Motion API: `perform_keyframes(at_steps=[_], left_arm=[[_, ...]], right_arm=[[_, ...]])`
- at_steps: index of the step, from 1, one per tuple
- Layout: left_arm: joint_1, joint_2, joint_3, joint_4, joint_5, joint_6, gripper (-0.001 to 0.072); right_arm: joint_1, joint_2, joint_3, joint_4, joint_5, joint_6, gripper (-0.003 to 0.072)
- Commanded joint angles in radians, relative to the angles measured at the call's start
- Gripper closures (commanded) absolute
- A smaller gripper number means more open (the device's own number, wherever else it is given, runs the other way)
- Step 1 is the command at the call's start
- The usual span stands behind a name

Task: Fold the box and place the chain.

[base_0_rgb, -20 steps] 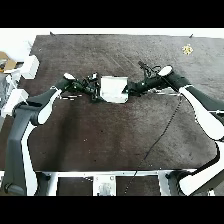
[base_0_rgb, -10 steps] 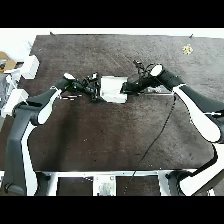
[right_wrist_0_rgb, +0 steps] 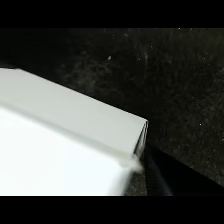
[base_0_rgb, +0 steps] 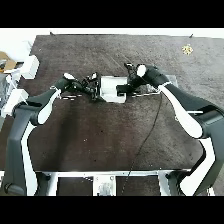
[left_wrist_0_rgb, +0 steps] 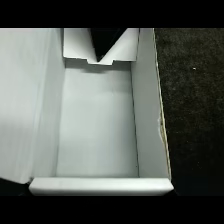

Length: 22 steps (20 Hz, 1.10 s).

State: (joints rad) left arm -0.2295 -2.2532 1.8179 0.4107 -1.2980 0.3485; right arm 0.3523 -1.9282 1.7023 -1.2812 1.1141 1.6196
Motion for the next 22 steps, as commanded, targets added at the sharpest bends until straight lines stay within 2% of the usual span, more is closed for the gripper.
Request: perform_keyframes(at_steps=[1,3,7,8,20,21,22], left_arm=[[0.000,0.000,0.000,0.000,0.000,0.000,0.0358],[0.000,0.000,0.000,0.000,0.000,0.000,0.0359],[0.000,0.000,0.000,0.000,0.000,0.000,0.0358],[0.000,0.000,0.000,0.000,0.000,0.000,0.0359],[0.000,0.000,0.000,0.000,0.000,0.000,0.0358],[0.000,0.000,0.000,0.000,0.000,0.000,0.0358],[0.000,0.000,0.000,0.000,0.000,0.000,0.0358]], right_arm=[[0.038,-0.043,0.089,-0.195,0.099,0.146,0.0181],[0.050,-0.050,0.097,-0.265,0.113,0.226,0.0262],[0.052,-0.050,0.096,-0.290,0.138,0.325,0.0275],[0.054,-0.050,0.096,-0.291,0.134,0.344,0.0352],[0.111,-0.050,0.091,-0.377,0.121,0.518,0.0372],[0.111,-0.050,0.091,-0.381,0.120,0.524,0.0458],[0.111,-0.050,0.091,-0.384,0.119,0.529,0.0479]])
